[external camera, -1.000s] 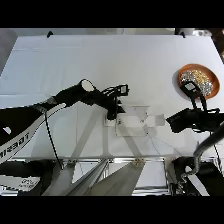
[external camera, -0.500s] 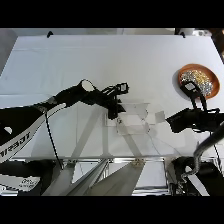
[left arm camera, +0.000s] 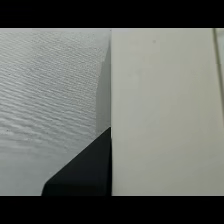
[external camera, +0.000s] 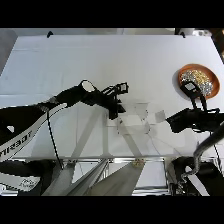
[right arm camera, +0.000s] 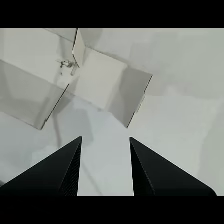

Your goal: Fold the box and place the chain.

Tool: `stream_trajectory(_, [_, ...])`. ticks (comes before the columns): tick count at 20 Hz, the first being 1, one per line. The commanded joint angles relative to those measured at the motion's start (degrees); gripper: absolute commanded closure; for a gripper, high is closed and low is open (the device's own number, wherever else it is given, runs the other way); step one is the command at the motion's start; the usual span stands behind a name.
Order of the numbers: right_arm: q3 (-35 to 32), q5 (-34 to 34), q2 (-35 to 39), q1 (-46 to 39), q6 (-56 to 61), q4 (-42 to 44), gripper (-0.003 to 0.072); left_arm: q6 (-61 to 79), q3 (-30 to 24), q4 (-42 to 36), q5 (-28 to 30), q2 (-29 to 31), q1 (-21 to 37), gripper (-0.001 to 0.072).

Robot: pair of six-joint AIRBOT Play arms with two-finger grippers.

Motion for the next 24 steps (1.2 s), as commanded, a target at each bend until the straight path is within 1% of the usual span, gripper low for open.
stream_trajectory(1, [0.0, 0.0, 0.04, 0.04, 0.02, 0.0, 0.0348, -0.04, -0.02, 0.31, -0.98, -0.11, -0.04, 0.0699])
stream_trajectory(20, [0.0, 0.0, 0.04, 0.04, 0.0, 0.0, 0.0347, -0.04, -0.02, 0.31, -0.96, -0.09, -0.04, 0.0699])
stream_trajectory(24, [0.0, 0.0, 0.04, 0.04, -4.92, 0.04, 0.0347, -0.02, -0.02, 0.31, -0.96, -0.09, -0.04, 0.0699])
